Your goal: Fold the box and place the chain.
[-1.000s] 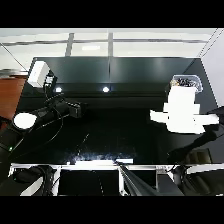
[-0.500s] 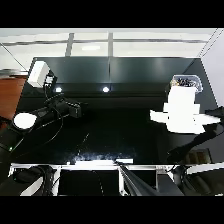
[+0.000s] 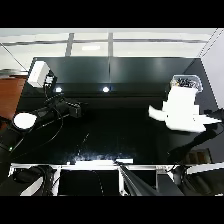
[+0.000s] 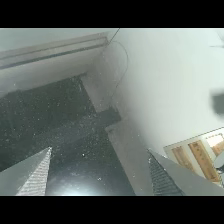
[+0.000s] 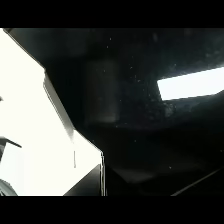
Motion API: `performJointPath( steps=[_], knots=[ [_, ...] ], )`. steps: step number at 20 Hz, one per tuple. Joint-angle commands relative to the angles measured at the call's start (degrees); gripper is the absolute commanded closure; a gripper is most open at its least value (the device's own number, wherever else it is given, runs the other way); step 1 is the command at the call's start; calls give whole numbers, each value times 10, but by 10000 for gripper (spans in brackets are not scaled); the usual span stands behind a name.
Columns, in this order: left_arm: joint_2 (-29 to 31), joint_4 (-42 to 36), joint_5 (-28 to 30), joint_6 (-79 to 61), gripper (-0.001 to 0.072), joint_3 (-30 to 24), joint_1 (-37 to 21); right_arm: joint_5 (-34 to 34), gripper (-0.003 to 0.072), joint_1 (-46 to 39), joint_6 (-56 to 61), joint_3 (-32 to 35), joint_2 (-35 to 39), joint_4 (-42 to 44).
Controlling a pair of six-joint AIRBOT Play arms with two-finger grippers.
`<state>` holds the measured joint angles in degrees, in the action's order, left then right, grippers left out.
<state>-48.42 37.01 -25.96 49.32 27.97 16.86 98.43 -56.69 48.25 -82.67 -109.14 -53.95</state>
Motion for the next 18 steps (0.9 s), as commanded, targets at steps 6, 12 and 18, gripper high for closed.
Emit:
performJointPath(
  steps=[6, 12, 18],
  knots=[
    [0, 0, -1, 0, 9, 0, 0, 43, 662, 45, -1, 47, 3, 56],
    [0, 0, -3, 0, 9, 0, 0, -8, 662, 181, -5, 155, 77, 124],
    [0, 0, -28, 0, 9, 0, 0, -123, 662, 332, 16, 260, 263, 184]
  ],
)
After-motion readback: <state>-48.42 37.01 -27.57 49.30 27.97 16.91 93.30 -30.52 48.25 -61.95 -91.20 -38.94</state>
